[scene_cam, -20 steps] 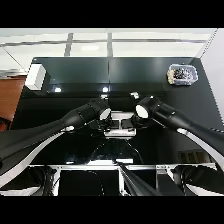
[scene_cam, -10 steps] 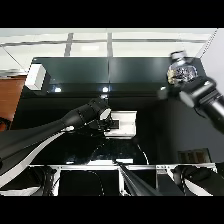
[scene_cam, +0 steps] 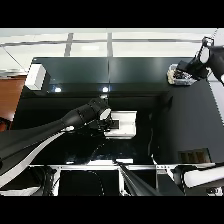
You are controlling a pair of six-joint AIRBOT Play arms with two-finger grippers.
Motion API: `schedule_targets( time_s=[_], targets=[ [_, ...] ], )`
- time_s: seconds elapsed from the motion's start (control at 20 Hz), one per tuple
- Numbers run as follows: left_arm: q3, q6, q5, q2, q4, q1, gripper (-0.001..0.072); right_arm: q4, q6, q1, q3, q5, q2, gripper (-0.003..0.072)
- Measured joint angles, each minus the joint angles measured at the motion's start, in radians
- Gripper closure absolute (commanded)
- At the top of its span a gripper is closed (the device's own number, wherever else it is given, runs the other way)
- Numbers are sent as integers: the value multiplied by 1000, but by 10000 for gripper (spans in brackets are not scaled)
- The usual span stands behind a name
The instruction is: Fold the box and place the chain.
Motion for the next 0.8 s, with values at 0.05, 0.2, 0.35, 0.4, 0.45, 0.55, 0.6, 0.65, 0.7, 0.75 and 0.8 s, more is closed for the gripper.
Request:
schedule_targets(
  time_s=[0.05,0.2,0.35,0.4,0.45,0.55,0.6,0.65,0.7,0.75,0.8],
  targets=[
    [0,0,0,0,0,0,685,24,-4,-14,84,36,-73,-18],
    [0,0,0,0,0,0,685,75,-10,-42,259,99,-230,98],
    [0,0,1,0,0,0,685,97,-15,-58,340,110,-319,160],
    [0,0,1,0,0,0,685,99,-16,-61,352,113,-338,319],
    [0,0,1,0,0,0,685,101,-17,-64,363,112,-353,566],
    [0,0,2,0,0,0,685,109,-18,-68,377,110,-366,673],
    [0,0,3,0,0,0,684,115,-31,-68,383,117,-365,673],
    [0,0,3,0,0,0,685,122,-50,-70,385,129,-358,673],
    [0,0,3,0,0,0,684,126,-76,-70,389,135,-340,673],
    [0,0,3,0,0,0,685,124,-114,-71,393,130,-313,673],
    [0,0,3,0,0,0,685,125,-156,-71,394,143,-283,673]
  ],
)
